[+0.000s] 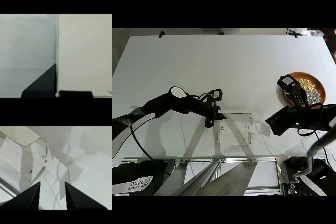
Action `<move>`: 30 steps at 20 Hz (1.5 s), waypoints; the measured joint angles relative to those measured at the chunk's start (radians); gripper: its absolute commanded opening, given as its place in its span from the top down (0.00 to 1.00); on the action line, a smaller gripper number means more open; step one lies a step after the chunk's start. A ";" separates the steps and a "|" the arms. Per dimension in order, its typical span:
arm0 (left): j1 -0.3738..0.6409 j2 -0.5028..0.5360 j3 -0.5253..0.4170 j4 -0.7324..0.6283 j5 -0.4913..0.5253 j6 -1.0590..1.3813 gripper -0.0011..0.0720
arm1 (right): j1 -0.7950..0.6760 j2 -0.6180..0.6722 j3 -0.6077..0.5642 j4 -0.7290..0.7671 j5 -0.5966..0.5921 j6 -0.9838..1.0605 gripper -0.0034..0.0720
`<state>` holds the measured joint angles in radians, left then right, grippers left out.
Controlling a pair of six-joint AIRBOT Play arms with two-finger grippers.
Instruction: Fold the box and place the chain.
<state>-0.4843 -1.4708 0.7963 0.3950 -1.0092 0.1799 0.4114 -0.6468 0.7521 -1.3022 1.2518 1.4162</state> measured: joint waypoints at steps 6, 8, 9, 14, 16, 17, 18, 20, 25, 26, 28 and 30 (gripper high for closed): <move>-0.002 -0.043 -0.001 -0.023 0.061 0.027 0.98 | 0.000 0.003 0.000 -0.003 -0.019 0.000 0.50; -0.002 -0.047 -0.001 -0.027 0.077 0.029 0.98 | 0.000 0.003 0.000 -0.004 -0.032 0.000 0.50; -0.002 -0.048 -0.001 -0.027 0.083 0.030 0.98 | 0.000 0.003 0.000 -0.006 -0.039 0.000 0.50; -0.003 -0.051 -0.001 -0.028 0.096 0.032 0.98 | 0.000 -0.003 0.000 -0.011 -0.059 -0.003 0.50; -0.003 -0.053 -0.001 -0.028 0.098 0.033 0.98 | 0.000 -0.009 0.000 -0.013 -0.062 -0.009 0.50; -0.003 -0.054 -0.001 -0.027 0.099 0.033 0.98 | 0.000 -0.012 0.000 -0.017 -0.063 -0.010 0.50; -0.003 -0.054 -0.001 -0.027 0.099 0.033 0.98 | 0.000 -0.014 0.000 -0.021 -0.065 -0.011 0.50; -0.003 -0.055 -0.001 -0.025 0.100 0.033 0.98 | 0.000 -0.019 0.000 -0.026 -0.066 -0.013 0.50; -0.003 -0.055 -0.001 -0.011 0.102 0.033 0.98 | 0.000 -0.024 0.000 -0.031 -0.067 -0.023 0.50; -0.003 -0.055 -0.001 -0.003 0.103 0.033 0.98 | 0.000 -0.024 0.000 -0.032 -0.068 -0.025 0.50; -0.003 -0.056 -0.001 0.010 0.103 0.033 0.98 | 0.000 -0.024 0.000 -0.035 -0.068 -0.026 0.50; -0.003 -0.057 -0.001 0.021 0.103 0.033 0.98 | 0.000 -0.024 0.000 -0.037 -0.068 -0.028 0.50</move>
<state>-0.4870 -1.5280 0.7956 0.4156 -0.9058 0.2131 0.4114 -0.6704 0.7521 -1.3392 1.1843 1.3880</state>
